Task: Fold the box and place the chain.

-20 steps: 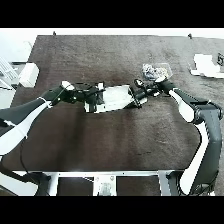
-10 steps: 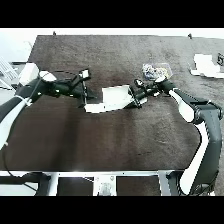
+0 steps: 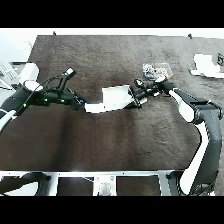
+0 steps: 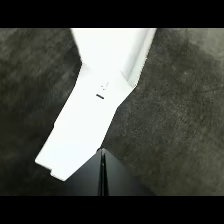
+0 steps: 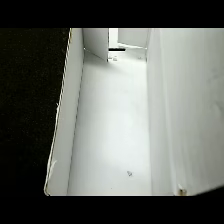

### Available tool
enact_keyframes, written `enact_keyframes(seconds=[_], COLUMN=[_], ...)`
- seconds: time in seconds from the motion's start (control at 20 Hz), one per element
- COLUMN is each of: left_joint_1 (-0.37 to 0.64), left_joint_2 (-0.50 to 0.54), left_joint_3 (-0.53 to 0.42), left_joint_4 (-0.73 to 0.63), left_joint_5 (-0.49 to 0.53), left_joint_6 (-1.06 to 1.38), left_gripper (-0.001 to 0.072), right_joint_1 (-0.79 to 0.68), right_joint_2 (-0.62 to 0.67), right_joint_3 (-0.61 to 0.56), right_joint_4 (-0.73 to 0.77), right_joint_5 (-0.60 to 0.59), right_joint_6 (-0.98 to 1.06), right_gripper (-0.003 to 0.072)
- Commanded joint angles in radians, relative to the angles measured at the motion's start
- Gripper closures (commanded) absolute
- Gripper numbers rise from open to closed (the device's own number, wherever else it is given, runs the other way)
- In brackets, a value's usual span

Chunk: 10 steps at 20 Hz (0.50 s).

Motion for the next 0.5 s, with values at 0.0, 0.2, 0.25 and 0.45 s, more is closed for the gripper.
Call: enact_keyframes(seconds=[0.0,0.2,0.25,0.45], left_joint_1=[0.004,0.004,0.004,0.087], left_joint_2=[0.014,0.014,0.014,0.011], left_joint_3=[-0.05,-0.084,-0.089,-0.156], left_joint_4=[-0.013,-0.018,-0.019,-0.061], left_joint_5=[0.102,0.15,0.15,0.156], left_joint_6=[-0.219,-0.31,-0.328,-0.41], left_gripper=[0.0692,0.0691,0.0691,0.069], right_joint_1=[0.001,0.001,0.001,0.001], right_joint_2=[0.0,0.0,0.0,0.0], right_joint_3=[0.001,0.001,0.001,0.001], right_joint_4=[0.0,0.0,0.0,0.0], right_joint_5=[0.0,0.0,0.0,0.0], right_joint_6=[0.0,0.0,0.0,0.0], right_gripper=[0.0398,0.0397,0.0397,0.0398])
